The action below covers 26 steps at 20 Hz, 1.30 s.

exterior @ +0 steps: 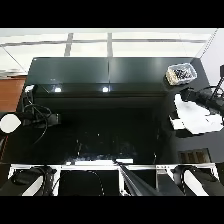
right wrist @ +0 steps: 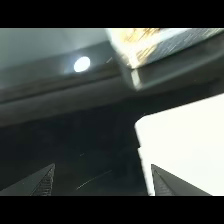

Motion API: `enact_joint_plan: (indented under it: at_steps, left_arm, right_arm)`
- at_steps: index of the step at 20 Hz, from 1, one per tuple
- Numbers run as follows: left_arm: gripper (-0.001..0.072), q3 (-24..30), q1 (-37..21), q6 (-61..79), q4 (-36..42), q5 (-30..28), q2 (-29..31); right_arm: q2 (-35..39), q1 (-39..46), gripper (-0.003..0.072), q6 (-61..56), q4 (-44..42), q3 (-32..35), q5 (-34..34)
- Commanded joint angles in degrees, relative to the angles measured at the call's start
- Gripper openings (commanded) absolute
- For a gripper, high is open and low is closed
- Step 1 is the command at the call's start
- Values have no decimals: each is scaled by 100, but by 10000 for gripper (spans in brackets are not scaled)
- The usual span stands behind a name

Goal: Fold the box and place the chain.

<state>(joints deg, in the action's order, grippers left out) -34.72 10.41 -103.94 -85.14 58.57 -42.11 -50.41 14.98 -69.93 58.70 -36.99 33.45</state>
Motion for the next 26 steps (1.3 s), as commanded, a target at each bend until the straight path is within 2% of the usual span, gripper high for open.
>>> enact_joint_plan:
  at_steps: [1,3,8,10,12,16,18,20,22,25,26]
  left_arm:
    - [705,31,2,7,59,-957,-225]
    - [706,24,2,11,57,-918,-334]
    - [705,24,2,11,59,-743,-341]
    - [705,24,2,17,59,-710,-341]
    - [705,24,2,20,59,-710,-341]
    - [705,24,2,20,61,-695,-341]
    - [705,24,2,17,61,-704,-345]
    - [705,24,2,17,61,-710,-348]
    - [705,24,0,20,57,-713,-350]
    - [705,24,2,20,59,-710,-365]
    - [705,24,2,20,59,-710,-365]
  right_arm:
    - [-214,28,703,0,597,-2,-588]
    - [-299,299,702,-240,1121,-90,-612]
    - [-551,1928,701,-1513,3574,-796,153]
    - [-861,2653,701,-1416,3915,-1147,376]
    - [-1322,3136,701,-1399,3880,-1462,586]
    - [-2817,3477,700,-1071,3816,-2688,1939]
    - [-3340,3475,700,-127,2927,-3228,2203]
    - [-3775,3414,700,1084,2031,-3644,2758]
    - [-4135,3250,700,1502,2061,-3866,3224]
    - [-4406,3058,698,1644,2114,-3884,3482]
    - [-4411,3023,582,1639,2131,-3884,3521]
